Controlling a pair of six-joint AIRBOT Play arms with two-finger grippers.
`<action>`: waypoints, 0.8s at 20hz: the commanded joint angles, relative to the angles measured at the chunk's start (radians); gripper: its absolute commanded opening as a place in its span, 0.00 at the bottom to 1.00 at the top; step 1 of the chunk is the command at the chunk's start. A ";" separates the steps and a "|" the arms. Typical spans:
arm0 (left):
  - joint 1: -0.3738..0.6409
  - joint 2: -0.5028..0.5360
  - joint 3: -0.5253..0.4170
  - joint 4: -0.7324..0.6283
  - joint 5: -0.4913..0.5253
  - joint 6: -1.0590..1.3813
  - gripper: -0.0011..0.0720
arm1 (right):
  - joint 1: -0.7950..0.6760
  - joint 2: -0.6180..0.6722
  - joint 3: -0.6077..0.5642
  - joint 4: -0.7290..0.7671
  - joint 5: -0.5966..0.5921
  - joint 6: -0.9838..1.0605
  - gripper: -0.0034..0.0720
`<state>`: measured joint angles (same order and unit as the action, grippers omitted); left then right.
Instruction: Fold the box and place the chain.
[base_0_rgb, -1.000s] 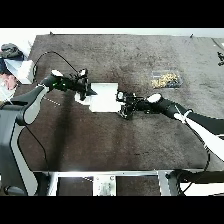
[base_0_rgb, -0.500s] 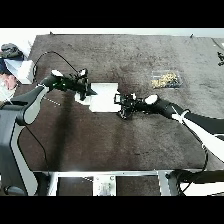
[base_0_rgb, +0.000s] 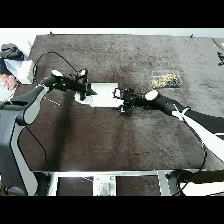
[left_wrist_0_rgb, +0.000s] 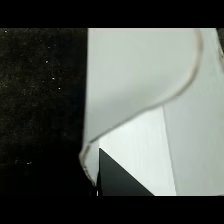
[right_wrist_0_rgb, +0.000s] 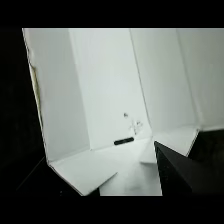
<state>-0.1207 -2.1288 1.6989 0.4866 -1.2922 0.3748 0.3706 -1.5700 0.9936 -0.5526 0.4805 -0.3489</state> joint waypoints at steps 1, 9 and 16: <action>0.000 -0.001 0.000 0.000 0.000 0.000 0.03 | -0.017 0.001 0.050 -0.002 0.059 0.010 0.97; 0.000 -0.001 0.000 0.000 0.000 0.000 0.03 | -0.098 -0.063 0.161 -0.005 0.200 0.013 0.97; 0.000 0.000 0.000 0.000 0.000 0.000 0.03 | -0.142 -0.156 0.298 -0.058 0.381 0.102 0.97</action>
